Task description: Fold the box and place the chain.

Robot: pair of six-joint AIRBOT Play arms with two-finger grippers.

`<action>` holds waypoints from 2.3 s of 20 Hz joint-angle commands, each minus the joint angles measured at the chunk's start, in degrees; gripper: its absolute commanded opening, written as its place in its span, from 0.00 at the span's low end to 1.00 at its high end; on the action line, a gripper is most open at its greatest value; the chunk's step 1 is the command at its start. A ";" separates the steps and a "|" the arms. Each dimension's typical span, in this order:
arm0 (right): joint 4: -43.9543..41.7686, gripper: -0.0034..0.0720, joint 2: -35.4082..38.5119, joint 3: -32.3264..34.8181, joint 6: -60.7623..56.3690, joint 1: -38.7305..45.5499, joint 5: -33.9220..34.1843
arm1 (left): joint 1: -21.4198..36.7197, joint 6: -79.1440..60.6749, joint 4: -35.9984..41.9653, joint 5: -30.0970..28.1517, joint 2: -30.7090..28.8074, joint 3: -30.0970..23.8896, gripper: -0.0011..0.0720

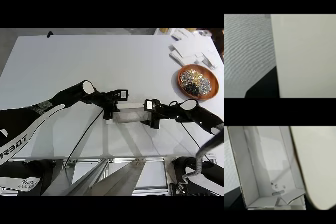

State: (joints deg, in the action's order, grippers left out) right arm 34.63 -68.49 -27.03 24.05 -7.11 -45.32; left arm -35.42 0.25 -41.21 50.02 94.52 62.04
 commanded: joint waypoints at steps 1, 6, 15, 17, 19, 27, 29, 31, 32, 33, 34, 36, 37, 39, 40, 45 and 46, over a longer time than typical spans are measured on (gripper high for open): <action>2.40 0.95 -0.83 0.20 -1.77 0.11 -3.08 | -0.02 0.02 0.04 -0.04 0.00 0.00 0.03; 0.79 0.92 -1.16 0.28 -1.70 0.09 -4.22 | -0.02 0.04 0.02 -0.04 0.00 0.00 0.03; 0.59 0.61 -3.61 0.28 -0.66 0.09 -1.64 | -0.02 0.02 0.04 -0.04 0.00 0.00 0.03; 0.61 0.48 -3.61 0.28 -0.63 0.09 -1.81 | -0.02 0.04 0.04 -0.04 0.00 0.00 0.03; 0.61 0.46 -3.61 0.28 -0.63 0.09 -1.81 | -0.02 0.02 0.04 -0.04 0.00 0.00 0.03; 0.68 0.47 -3.58 0.26 -0.68 0.09 -1.81 | -0.02 0.02 0.04 -0.04 -0.02 0.00 0.03; 0.70 0.47 -3.58 0.26 -0.66 0.09 -1.79 | -0.02 0.02 0.02 -0.04 0.00 0.00 0.03; 0.79 0.47 -3.58 0.26 -0.66 0.09 -1.81 | -0.02 0.02 0.04 -0.04 0.00 0.00 0.03; 0.79 0.47 -3.58 0.26 -0.66 0.09 -1.81 | -0.02 0.02 0.04 -0.04 0.00 0.00 0.03; 0.79 0.47 -3.58 0.26 -0.66 0.09 -1.81 | -0.02 0.02 0.04 -0.04 0.00 0.00 0.03; 0.79 0.47 -3.58 0.26 -0.66 0.09 -1.81 | -0.02 0.02 0.04 -0.04 0.00 0.00 0.03; 0.79 0.47 -3.58 0.26 -0.66 0.09 -1.81 | -0.02 0.02 0.04 -0.04 0.00 0.00 0.03; 0.79 0.47 -3.58 0.26 -0.66 0.09 -1.81 | -0.02 0.02 0.04 -0.04 0.00 0.00 0.03; 0.79 0.47 -3.58 0.26 -0.66 0.09 -1.81 | -0.02 0.02 0.04 -0.04 0.00 0.00 0.03; 0.79 0.47 -3.58 0.26 -0.66 0.09 -1.81 | -0.02 0.02 0.02 -0.04 0.00 0.00 0.03; 0.79 0.47 -3.58 0.26 -0.66 0.09 -1.81 | -0.04 0.04 0.07 -0.04 0.00 0.00 0.03; 0.79 0.47 -3.58 0.26 -0.66 0.09 -1.81 | -0.02 0.00 0.04 -0.11 -0.04 0.00 0.03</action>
State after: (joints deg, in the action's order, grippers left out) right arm 35.40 -72.05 -26.79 23.40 -7.03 -47.11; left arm -35.42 0.30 -41.17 50.00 94.52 62.04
